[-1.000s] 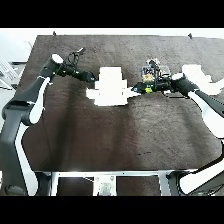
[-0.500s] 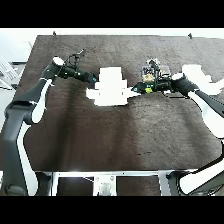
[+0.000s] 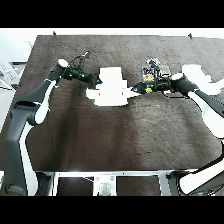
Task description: Fold the box and place the chain.
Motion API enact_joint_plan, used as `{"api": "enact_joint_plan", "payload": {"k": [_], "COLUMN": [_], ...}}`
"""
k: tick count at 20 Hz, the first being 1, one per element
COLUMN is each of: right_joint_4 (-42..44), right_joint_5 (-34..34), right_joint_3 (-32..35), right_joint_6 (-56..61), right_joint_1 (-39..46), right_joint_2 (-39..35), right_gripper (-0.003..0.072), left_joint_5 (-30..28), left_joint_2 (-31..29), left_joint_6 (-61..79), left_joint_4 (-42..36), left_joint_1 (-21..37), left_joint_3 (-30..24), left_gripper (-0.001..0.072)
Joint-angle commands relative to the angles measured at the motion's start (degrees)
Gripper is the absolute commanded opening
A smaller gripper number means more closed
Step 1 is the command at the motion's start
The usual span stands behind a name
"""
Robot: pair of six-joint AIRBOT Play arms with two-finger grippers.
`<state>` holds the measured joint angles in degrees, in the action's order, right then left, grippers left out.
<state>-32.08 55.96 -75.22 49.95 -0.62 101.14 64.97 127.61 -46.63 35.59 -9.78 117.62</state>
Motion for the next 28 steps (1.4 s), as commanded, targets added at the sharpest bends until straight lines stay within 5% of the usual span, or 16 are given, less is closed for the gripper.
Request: {"api": "enact_joint_plan", "payload": {"k": [1,12,13,18,19,24,28], "right_joint_4": [-0.07,-0.09,-0.09,-0.09,-0.09,-0.07,-0.04], "right_joint_5": [0.04,0.66,0.63,0.66,0.63,0.66,0.66], "right_joint_3": [-0.04,-0.04,-0.04,-0.04,-0.04,-0.04,-0.04], "right_joint_6": [-0.09,-0.07,-0.09,-0.07,-0.07,-0.04,-0.04], "right_joint_1": [-0.02,-0.02,-0.02,-0.02,-0.02,-0.02,-0.02], "right_joint_2": [0.02,0.02,0.02,0.02,0.02,0.02,0.02], "right_gripper": [0.0006,0.0005,0.0006,0.0005,0.0006,0.0006,0.0006], "left_joint_5": [0.24,1.42,1.73,1.11,1.57,2.82,2.99], "left_joint_2": [0.04,1.01,1.01,1.01,1.01,1.01,1.01], "left_joint_6": [0.17,1.49,1.49,2.16,2.19,2.82,3.45], "left_joint_4": [-0.46,-3.58,-3.72,-5.01,-5.01,-5.05,-5.77], "left_joint_1": [-0.09,-0.33,-0.33,-0.31,-0.33,-0.33,-0.33], "left_joint_3": [0.04,0.00,0.00,0.00,0.00,0.00,0.00], "left_gripper": [0.0413,0.0406,0.0347,0.0344,0.0260,0.0246,0.0168]}}
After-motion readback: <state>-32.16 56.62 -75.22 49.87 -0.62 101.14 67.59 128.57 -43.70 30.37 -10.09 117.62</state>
